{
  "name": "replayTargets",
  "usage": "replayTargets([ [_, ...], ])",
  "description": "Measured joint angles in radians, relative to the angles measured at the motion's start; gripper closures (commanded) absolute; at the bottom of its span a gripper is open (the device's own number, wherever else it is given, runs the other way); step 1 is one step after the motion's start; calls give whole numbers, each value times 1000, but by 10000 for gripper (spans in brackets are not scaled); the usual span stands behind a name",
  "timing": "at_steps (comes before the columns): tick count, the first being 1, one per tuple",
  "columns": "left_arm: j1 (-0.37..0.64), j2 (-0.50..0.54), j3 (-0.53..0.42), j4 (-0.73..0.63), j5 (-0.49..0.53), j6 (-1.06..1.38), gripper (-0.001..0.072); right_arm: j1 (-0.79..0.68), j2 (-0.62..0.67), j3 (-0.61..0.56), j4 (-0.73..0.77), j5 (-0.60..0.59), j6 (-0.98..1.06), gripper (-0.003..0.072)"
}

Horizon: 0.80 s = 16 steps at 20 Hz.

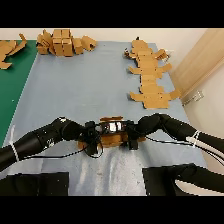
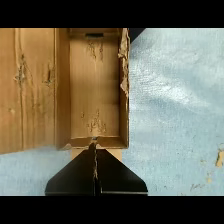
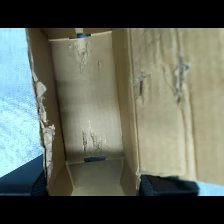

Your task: Fold the box.

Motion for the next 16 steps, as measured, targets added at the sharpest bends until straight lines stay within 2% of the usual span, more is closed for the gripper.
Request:
replayTargets([
  [9, 0, -48, 0, -57, 38, 6, 692, 0, 0, 0, 0, 0, 0, 153],
  [10, 0, -48, 0, -61, 39, 7, 486, 0, 0, 0, 0, 0, 0, 153],
  [11, 0, -50, 0, -69, 41, 7, 232, 0, 0, 0, 0, 0, 0, 153],
  [16, 0, -51, 0, -86, 41, 7, 246, 0, 0, 0, 0, 0, 0, 153],
])
